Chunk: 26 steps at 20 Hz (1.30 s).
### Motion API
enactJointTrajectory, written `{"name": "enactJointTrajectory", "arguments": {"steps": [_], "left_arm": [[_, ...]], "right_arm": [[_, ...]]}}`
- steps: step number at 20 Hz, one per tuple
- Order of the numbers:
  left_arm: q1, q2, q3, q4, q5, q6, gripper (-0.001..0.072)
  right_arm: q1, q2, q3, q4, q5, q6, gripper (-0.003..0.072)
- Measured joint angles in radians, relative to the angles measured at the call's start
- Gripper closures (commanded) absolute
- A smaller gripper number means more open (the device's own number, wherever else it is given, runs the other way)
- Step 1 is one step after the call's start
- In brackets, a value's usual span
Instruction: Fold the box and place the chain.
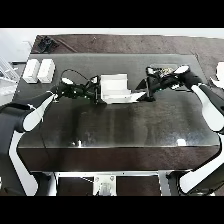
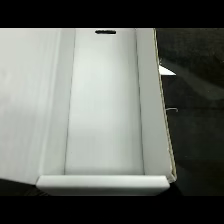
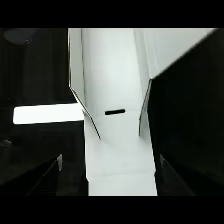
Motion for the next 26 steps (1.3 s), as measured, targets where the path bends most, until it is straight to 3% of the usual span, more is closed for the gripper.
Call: {"name": "enactJointTrajectory", "arguments": {"steps": [1,2,3,4,7,10,18,26], "left_arm": [[0.0,0.0,0.0,0.003,-0.005,0.0,0.0186],[0.0,0.0,0.0,0.006,-0.008,0.0,0.0185],[0.0,0.0,0.0,0.01,-0.01,0.0,0.0185],[0.0,0.0,0.0,0.012,-0.014,0.001,0.0185],[0.0,0.001,0.001,0.022,-0.022,0.002,0.0186],[0.0,0.001,0.0,0.029,-0.034,0.002,0.0185],[0.0,0.001,0.0,0.045,-0.045,0.0,0.0185],[0.0,0.001,0.0,0.049,-0.047,-0.004,0.0186]], "right_arm": [[-0.013,0.014,0.0,0.011,0.019,0.009,0.0075],[-0.02,0.026,0.0,0.034,0.042,0.018,0.026],[-0.024,0.035,0.0,0.061,0.068,0.024,0.052],[-0.026,0.042,0.0,0.093,0.097,0.028,0.0668],[-0.005,0.053,-0.002,0.192,0.17,0.036,0.0668],[0.048,0.055,-0.006,0.242,0.171,0.04,0.0668],[0.129,0.023,-0.008,0.268,-0.119,0.045,0.0669],[0.138,-0.034,0.006,0.239,-0.266,0.035,0.067]]}}
